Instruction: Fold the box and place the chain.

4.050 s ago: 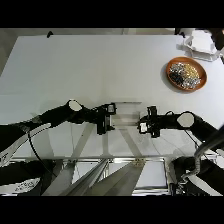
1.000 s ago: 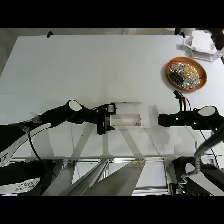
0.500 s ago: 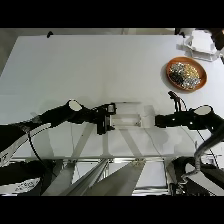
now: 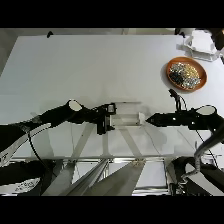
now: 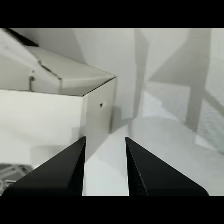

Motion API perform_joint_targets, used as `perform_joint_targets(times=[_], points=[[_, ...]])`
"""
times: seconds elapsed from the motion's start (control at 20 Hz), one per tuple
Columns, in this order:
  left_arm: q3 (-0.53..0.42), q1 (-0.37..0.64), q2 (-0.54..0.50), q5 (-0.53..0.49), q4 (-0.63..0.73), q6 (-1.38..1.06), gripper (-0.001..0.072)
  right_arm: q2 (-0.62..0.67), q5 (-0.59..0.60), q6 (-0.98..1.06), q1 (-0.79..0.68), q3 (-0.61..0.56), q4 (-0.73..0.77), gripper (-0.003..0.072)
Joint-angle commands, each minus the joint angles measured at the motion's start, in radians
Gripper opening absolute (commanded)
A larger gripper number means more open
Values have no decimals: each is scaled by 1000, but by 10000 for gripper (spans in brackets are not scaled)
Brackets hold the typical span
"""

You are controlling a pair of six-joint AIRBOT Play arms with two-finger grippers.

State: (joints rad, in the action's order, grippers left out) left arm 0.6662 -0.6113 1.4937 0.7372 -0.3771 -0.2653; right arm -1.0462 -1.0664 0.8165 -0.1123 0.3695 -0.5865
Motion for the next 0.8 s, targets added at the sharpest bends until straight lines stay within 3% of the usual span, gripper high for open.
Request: perform_joint_targets(times=[0.0, 0.35, 0.4, 0.45, 0.75], points=[[0, 0, 0, 0, 0, 0, 412, 32, -57, -3, 1, 0, 53, 327], [0, 0, 0, 0, 0, 0, 412, 32, -68, -3, 1, 0, 76, 361], [0, 0, 0, 0, 0, 0, 412, 32, -64, -3, 8, 0, 79, 449], [0, 0, 0, 0, 0, 0, 412, 32, -47, -3, 27, 0, 77, 486], [0, 0, 0, 0, 0, 0, 412, 32, 167, 112, 216, 1, 40, 486]])
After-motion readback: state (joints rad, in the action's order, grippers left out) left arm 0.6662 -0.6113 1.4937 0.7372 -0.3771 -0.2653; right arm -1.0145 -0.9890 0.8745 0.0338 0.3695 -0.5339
